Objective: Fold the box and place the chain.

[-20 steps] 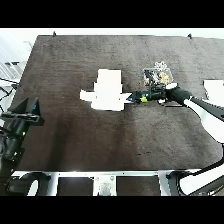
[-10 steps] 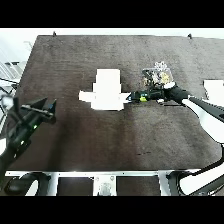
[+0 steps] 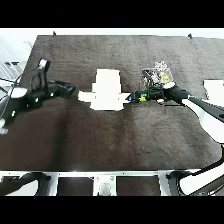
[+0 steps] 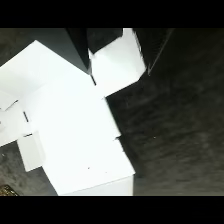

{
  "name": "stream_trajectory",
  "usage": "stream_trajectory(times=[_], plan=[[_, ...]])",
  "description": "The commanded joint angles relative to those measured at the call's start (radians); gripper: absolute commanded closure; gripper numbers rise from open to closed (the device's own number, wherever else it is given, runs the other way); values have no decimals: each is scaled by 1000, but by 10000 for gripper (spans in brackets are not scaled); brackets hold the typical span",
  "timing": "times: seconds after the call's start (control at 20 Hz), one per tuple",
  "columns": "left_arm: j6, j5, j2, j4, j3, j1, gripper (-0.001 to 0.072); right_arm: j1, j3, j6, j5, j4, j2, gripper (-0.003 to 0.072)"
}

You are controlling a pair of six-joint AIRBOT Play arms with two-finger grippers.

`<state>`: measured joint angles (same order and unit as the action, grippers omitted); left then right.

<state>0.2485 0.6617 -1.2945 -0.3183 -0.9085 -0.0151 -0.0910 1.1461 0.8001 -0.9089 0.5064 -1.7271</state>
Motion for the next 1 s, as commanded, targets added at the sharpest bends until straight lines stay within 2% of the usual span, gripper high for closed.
stream_trajectory(times=[0.0, 0.25, 0.4, 0.7, 0.95], plan=[[300, 275, -275, -301, -362, 0, 297, 0, 1, -1, 0, 0, 0, 678], [500, 569, -581, -367, -798, -1, 297, 0, 1, -12, 0, 1, 0, 678], [618, 708, -723, -451, -986, 0, 295, 0, 1, -12, 0, 0, 0, 678], [614, 702, -826, -448, -1119, -64, 277, -1, 1, -12, 0, 0, 0, 677], [607, 632, -865, -427, -1129, -100, 276, -1, 1, -12, -1, 3, 0, 677]])
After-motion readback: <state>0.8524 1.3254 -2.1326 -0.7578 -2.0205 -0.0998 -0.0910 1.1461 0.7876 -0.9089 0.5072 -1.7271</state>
